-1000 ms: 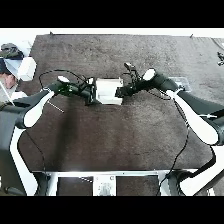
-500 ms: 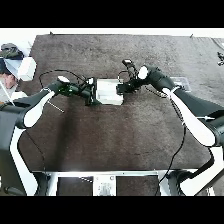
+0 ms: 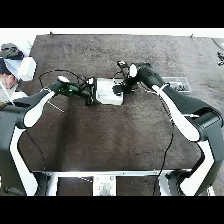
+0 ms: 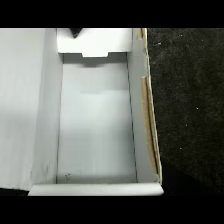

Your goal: Fold the box and place the chain.

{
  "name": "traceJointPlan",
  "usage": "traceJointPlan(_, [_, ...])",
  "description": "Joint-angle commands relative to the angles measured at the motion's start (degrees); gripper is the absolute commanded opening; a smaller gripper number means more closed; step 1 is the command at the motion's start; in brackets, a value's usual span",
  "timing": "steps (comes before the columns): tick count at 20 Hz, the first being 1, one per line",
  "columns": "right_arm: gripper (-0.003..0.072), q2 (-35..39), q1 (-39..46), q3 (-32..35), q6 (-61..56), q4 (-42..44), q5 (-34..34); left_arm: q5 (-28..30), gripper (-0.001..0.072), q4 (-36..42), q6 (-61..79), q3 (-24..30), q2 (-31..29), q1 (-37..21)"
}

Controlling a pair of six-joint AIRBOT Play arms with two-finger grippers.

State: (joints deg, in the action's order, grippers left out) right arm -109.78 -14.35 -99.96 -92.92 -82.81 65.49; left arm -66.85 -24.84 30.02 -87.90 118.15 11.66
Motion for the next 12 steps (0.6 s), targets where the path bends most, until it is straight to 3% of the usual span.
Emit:
traceJointPlan(1, [0.0492, -1.4, -0.6, -1.1, -4.0, -3.6, 2.0, 0.0, 0.0346, 0.0, 0.0, 0.0, 0.0, 0.0])
traceJointPlan(12, [0.0482, -1.9, -2.3, -1.1, -10.8, -4.7, 1.2, 0.0, 0.0347, 0.0, 0.0, 0.0, 0.0, 0.0])
